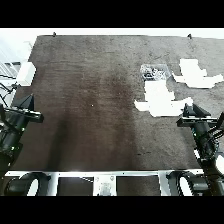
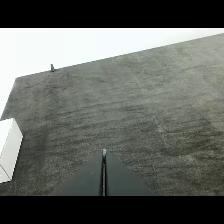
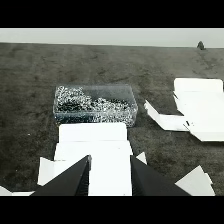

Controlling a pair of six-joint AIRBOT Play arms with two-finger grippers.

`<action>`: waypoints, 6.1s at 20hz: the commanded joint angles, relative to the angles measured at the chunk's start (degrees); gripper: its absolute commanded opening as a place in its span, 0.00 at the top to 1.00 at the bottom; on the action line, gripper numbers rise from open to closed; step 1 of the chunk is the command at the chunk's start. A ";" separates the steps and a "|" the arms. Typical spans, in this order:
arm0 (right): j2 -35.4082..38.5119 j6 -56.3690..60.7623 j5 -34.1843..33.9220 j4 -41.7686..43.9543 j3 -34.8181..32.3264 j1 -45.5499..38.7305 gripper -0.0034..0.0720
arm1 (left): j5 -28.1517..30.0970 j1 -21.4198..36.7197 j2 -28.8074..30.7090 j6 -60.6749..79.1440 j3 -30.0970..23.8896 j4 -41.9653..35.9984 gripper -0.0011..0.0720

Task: Fold the box and place the chain.

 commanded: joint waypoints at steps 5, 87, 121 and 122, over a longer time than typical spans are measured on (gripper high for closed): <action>0.00 0.72 0.04 0.22 0.15 0.04 0.52 | 0.00 -0.02 0.04 0.00 0.07 0.02 0.96; -88.98 37.00 49.64 -17.64 59.08 6.32 0.95 | -4.39 -0.02 0.04 0.00 0.07 0.17 0.08; -88.98 36.22 49.51 -19.82 59.14 6.97 0.95 | -57.99 -4.59 -91.12 -55.19 86.29 39.74 0.23; -88.98 36.24 49.53 -19.82 59.14 6.97 0.95 | -58.66 -5.31 -93.48 -56.08 88.13 39.65 0.23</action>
